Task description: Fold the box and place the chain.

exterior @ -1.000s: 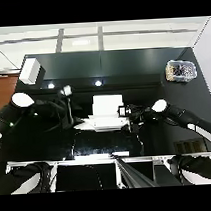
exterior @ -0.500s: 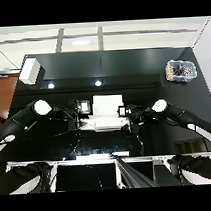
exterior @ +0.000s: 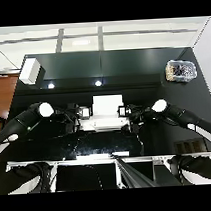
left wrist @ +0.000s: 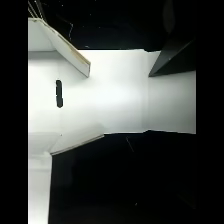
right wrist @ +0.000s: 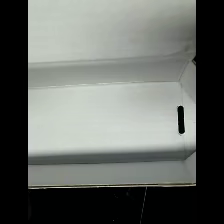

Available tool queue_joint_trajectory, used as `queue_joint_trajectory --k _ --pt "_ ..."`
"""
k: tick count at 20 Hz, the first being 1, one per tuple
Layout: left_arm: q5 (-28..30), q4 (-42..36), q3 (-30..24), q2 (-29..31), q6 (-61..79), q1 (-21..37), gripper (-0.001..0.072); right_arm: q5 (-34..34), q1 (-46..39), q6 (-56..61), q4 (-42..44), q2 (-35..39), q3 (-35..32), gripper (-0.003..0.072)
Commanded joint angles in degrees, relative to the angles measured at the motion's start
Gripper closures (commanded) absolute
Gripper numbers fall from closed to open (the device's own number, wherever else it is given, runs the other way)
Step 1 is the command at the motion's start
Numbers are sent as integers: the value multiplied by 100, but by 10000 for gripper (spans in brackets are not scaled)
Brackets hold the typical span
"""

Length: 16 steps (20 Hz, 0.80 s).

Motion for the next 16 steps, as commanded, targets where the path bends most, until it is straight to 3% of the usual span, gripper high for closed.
queue_joint_trajectory --k 1,6,8,12,16 --pt "-76 -422 -11 -4 -52 -13 18 0 4 0 2 -4 -2 553" --pt "-225 -1207 -4 0 -35 -42 29 0 4 0 2 -4 -2 554" --pt "-476 -1478 -4 0 -35 -42 200 -2 4 0 2 -4 -2 554" --pt "-691 -1991 -7 0 42 -42 230 -2 4 0 2 -4 -2 553" --pt "-638 -1998 -7 -2 92 -42 388 -2 4 0 2 -4 -2 553"
